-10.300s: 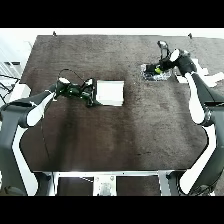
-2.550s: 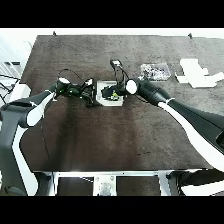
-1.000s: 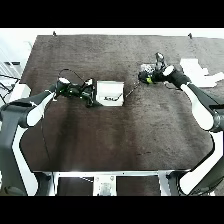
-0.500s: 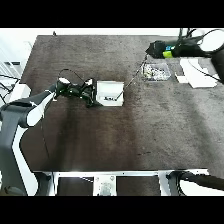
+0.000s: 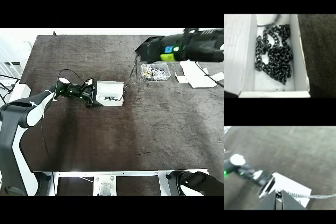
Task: Fold the box and place the chain.
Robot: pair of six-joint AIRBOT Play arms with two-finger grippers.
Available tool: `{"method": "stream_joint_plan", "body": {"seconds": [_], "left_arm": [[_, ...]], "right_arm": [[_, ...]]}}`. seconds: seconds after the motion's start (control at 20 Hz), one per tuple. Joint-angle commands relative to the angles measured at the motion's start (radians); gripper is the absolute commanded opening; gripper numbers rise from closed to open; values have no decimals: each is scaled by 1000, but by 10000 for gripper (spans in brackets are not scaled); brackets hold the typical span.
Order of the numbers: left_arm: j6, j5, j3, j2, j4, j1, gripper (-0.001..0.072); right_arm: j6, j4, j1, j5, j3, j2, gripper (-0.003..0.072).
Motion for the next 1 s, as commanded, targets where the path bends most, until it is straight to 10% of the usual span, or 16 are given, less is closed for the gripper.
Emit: {"method": "stream_joint_plan", "body": {"seconds": [0.0, 0.95], "left_arm": [[0, 0, 1, 0, 0, -1, 301], [0, -1, 1, 0, 0, -1, 300]], "right_arm": [[116, -76, 99, 2, -55, 8, 15], [176, -76, 139, -343, -112, -101, 15]]}}
